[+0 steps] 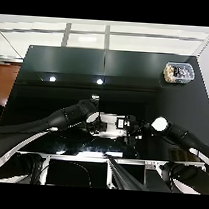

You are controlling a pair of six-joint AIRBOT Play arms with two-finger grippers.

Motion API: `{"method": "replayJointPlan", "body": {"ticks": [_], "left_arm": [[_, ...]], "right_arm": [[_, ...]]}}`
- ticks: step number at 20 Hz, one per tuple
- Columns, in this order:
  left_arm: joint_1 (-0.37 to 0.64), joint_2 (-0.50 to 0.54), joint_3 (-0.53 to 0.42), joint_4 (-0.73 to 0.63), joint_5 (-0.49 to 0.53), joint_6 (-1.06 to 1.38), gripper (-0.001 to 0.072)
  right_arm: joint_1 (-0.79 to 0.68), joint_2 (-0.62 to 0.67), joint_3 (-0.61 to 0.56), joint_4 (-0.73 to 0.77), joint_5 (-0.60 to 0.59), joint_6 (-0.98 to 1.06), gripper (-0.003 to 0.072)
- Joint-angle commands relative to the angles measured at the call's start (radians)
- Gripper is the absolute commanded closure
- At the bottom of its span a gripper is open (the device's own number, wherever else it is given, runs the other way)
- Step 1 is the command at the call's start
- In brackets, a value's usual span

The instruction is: Fold the box and place the chain.

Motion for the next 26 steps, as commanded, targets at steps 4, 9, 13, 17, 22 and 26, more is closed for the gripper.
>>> {"method": "replayJointPlan", "body": {"ticks": [4, 9, 13, 17, 22, 26], "left_arm": [[0.001, 0.001, 0.001, 0.008, -0.003, -0.005, 0.0428], [0.004, 0.001, 0.001, 0.012, -0.002, -0.005, 0.0428], [0.004, 0.006, 0.001, 0.028, -0.001, -0.005, 0.0428], [0.012, 0.01, 0.001, 0.04, 0.005, -0.005, 0.0513], [0.014, 0.01, 0.001, 0.033, 0.028, -0.004, 0.0685], [0.014, 0.011, 0.001, 0.034, 0.024, 0.0, 0.0684]], "right_arm": [[0.0, -0.001, 0.0, -0.001, 0.001, -0.001, 0.0147], [0.0, -0.001, 0.0, -0.001, 0.001, -0.001, 0.0147], [0.0, -0.001, 0.0, -0.001, 0.001, -0.001, 0.0147], [0.0, -0.001, 0.0, -0.001, 0.001, -0.001, 0.0147], [0.0, -0.001, 0.0, -0.001, 0.001, -0.001, 0.0145], [-0.002, 0.027, 0.002, -0.016, 0.038, 0.116, -0.0028]]}}
